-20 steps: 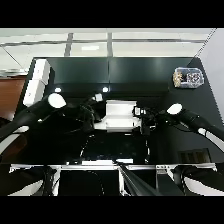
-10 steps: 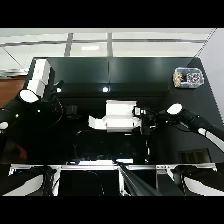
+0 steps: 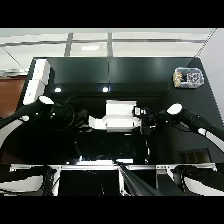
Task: Fold the box and place the chain.
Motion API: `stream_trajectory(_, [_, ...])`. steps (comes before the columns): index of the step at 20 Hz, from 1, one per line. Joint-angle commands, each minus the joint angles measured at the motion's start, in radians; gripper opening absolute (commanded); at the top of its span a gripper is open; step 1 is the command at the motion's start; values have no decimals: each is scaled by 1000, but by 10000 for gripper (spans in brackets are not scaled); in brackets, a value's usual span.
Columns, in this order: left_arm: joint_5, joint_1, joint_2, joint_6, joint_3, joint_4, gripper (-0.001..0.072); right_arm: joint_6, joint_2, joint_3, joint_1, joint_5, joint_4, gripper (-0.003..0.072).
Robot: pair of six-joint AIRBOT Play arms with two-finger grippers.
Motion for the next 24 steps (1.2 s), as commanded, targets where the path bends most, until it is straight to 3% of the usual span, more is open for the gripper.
stream_trajectory(1, [8, -63, -19, 115, -1, -93, 25, 0, -1, 1, 0, 0, 0, 232])
stream_trajectory(4, [0, -55, -19, 164, 0, -163, 25, 0, -1, 1, 0, 0, 0, 232])
stream_trajectory(13, [-14, -44, -17, 92, 0, 24, 25, 0, -1, 1, 0, 0, 0, 231])
stream_trajectory(18, [43, -43, -1, 72, 1, 30, 27, 0, -1, 1, 0, 0, 0, 231])
stream_trajectory(21, [17, -16, -1, 108, 18, -38, 183, 0, -1, 1, 0, 0, 0, 231])
stream_trajectory(24, [-3, 15, -1, 149, 36, -93, 185, 0, -1, 1, 0, 0, 0, 231])
